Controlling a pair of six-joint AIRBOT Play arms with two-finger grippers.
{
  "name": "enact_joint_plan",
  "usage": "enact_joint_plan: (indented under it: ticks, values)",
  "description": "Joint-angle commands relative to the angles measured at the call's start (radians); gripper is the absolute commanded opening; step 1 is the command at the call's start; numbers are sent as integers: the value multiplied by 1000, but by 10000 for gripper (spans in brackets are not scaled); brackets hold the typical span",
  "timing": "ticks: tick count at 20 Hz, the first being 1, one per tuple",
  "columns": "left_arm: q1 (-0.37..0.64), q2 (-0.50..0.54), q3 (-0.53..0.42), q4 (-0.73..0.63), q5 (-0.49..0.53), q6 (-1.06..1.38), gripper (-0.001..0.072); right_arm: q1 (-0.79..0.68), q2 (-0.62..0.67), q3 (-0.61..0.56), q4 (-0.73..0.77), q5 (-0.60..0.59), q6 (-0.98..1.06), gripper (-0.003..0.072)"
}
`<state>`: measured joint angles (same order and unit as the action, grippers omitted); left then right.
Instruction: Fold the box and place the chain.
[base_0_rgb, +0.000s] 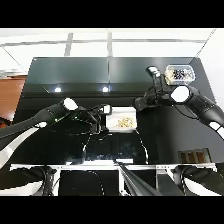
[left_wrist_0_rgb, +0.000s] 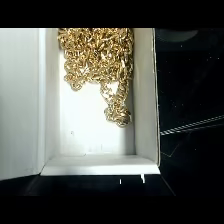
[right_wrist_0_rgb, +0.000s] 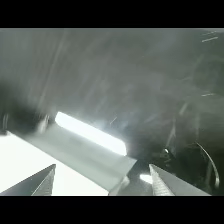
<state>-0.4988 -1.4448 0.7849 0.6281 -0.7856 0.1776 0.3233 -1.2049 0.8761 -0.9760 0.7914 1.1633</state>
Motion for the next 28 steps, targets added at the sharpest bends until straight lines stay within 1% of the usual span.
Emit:
enact_joint_plan:
  ticks: [1,3,6,8,12,18,25,26,27,28]
  values:
    - [0,-1,1,1,2,0,401,10,-16,21,92,202,-403,699]
    - [0,-1,1,1,4,0,401,26,-16,23,105,247,-513,699]
    - [0,-1,1,1,3,0,401,61,-17,23,102,241,-706,699]
    - [0,-1,1,1,3,0,401,70,-17,23,116,232,-779,699]
    - [0,-1,1,1,3,0,401,69,-16,23,121,230,-797,699]
    - [0,-1,1,1,3,0,401,70,-18,23,136,262,-829,699]
    - [0,-1,1,1,3,0,401,69,-34,23,108,233,-828,699]
    - [0,-1,1,1,3,0,401,69,-34,23,107,233,-828,619]
    - [0,-1,1,1,3,0,401,69,-34,23,108,238,-827,409]
    - [0,-1,1,1,3,0,401,69,-34,23,108,241,-826,310]
